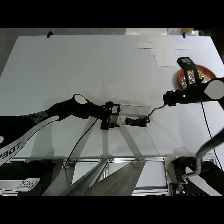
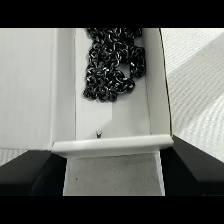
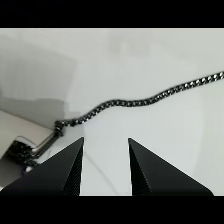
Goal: Fold the box and place the chain.
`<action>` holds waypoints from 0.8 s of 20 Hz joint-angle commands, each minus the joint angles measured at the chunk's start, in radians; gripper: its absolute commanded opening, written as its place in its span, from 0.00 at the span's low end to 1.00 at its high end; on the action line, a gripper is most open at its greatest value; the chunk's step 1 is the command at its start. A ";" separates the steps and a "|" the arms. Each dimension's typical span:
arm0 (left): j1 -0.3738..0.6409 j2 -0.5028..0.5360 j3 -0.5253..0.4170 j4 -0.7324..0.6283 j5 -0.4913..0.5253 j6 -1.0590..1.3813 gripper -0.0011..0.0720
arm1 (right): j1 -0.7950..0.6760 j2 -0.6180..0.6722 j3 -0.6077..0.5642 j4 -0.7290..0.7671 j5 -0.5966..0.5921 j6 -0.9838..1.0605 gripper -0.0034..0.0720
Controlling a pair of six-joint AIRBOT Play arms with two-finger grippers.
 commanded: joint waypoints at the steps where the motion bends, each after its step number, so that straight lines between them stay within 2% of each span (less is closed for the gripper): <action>1: 0.000 0.000 0.000 0.000 0.000 0.000 0.14 | -0.014 -0.081 -0.057 -0.011 -0.069 0.056 0.47; 6: 0.000 0.000 0.000 0.000 0.000 0.000 0.14 | 0.030 -0.195 -0.066 -0.015 -0.154 0.108 0.47; 16: 0.000 0.000 0.000 0.000 0.000 0.000 0.14 | 0.079 -0.340 -0.066 -0.075 -0.207 0.220 0.47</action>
